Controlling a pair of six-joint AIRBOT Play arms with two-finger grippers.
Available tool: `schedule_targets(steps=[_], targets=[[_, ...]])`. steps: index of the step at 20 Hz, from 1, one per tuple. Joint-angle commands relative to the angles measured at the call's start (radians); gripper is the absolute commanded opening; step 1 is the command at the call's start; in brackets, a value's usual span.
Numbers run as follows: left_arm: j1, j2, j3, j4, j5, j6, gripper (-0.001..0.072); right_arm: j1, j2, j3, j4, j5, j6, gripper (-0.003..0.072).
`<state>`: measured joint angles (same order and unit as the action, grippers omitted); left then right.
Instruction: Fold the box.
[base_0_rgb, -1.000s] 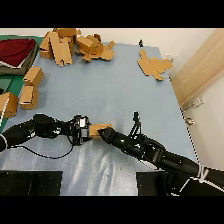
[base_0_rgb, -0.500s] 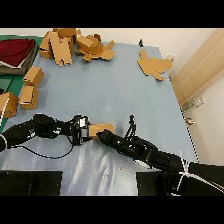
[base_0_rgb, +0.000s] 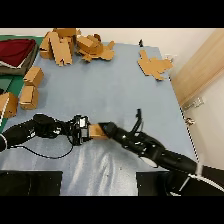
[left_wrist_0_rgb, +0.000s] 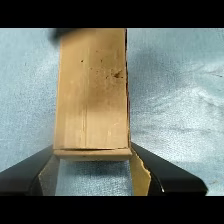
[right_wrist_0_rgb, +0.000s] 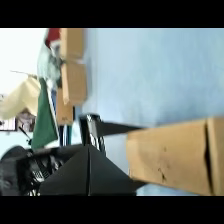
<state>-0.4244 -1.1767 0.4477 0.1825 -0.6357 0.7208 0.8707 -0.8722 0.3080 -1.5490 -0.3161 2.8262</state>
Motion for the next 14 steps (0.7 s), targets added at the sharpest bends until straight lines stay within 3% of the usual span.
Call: schedule_targets(steps=[1, 4, 6, 10, 12, 14], targets=[[0.0, 0.0, 0.0, -0.003, 0.001, 0.0, 0.0522, -0.149, 0.23, 0.0, 0.019, 0.261, -0.132, -0.0001], [0.0, 0.003, 0.002, -0.045, 0.033, -0.045, 0.0522, -0.28, 0.409, 0.0, -0.047, 0.417, -0.132, 0.0], [0.002, 0.038, 0.012, -0.06, 0.103, -0.23, 0.0522, -0.329, 0.501, 0.0, -0.08, 0.545, -0.132, 0.0], [0.002, 0.196, 0.05, -0.06, 0.466, -0.646, 0.0522, -0.344, 0.578, 0.0, -0.153, 0.781, -0.132, 0.0], [0.01, 0.265, 0.085, -0.066, 0.709, -0.708, 0.0523, -0.344, 0.578, 0.0, -0.162, 0.818, -0.151, -0.0001], [0.063, 0.265, 0.146, -0.096, 0.822, -0.706, 0.0523, -0.344, 0.569, -0.002, -0.169, 0.816, -0.174, 0.0]])
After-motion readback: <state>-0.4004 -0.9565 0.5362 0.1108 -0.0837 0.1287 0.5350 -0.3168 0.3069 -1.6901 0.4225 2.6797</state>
